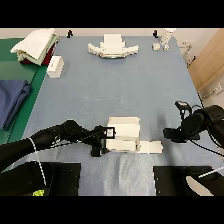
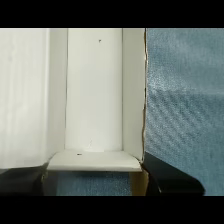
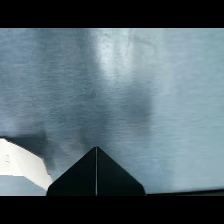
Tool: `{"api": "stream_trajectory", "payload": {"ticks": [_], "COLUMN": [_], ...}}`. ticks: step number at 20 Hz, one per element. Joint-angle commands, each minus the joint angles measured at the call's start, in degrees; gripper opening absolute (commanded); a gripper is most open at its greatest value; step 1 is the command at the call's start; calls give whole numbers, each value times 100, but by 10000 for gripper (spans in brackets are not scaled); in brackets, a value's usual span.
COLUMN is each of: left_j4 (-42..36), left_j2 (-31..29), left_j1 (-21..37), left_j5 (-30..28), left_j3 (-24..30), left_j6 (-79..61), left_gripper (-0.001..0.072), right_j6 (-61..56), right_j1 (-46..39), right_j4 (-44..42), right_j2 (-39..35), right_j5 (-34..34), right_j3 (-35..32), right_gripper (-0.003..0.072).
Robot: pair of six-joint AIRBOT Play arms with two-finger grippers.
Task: Fold the box.
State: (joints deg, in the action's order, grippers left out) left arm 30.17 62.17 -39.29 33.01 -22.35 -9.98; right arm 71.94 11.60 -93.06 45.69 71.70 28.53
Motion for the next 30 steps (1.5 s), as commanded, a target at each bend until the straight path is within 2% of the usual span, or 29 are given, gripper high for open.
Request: {"api": "stream_trajectory", "payload": {"ticks": [1, 4, 7, 10, 14, 18, 19, 21, 22, 23, 24, 25, 30], "left_j4": [2, 2, 2, 2, 2, 2, 2, 2, 2, 2, 2, 2, 2], "left_j2": [0, 0, 0, 0, 0, 0, 0, 0, 0, 0, 0, 0, 0], "left_j1": [4, 2, 2, 2, 2, 2, 4, 4, 2, 2, 2, 2, 4], "left_j5": [-2, 0, -2, -2, -2, 0, 0, 0, -2, 0, -2, 0, 0], "left_j3": [-2, -2, -2, -2, -2, -2, -2, -2, -2, -2, -2, -2, -2], "left_j6": [-2, -2, -2, -2, -2, -2, -2, -2, -2, -2, -2, -2, -2], "left_gripper": [473, 473, 473, 473, 473, 473, 473, 473, 473, 473, 473, 473, 473], "right_j6": [402, 929, 1233, 1257, 1252, 1102, 1102, 1102, 1102, 1104, 1104, 1106, 1095], "right_j1": [-695, -680, -680, -533, 157, 658, 702, 708, 708, 710, 710, 710, 1110], "right_j4": [-1862, -2754, -3154, -3198, -3392, -3388, -3375, -3359, -3359, -3364, -3370, -3381, -3368], "right_j2": [7, 7, -11, -44, -70, -450, -538, -627, -627, -616, -590, -575, -538], "right_j5": [-584, -911, -911, -914, -1060, -1305, -1279, -1276, -1276, -1274, -1276, -1279, -1456], "right_j3": [-605, -942, -979, -981, -966, -743, -667, -540, -505, -505, -505, -505, -505], "right_gripper": [2, 1, 1, 2, 1, 6, 48, 201, 247, 256, 425, 501, 488]}}
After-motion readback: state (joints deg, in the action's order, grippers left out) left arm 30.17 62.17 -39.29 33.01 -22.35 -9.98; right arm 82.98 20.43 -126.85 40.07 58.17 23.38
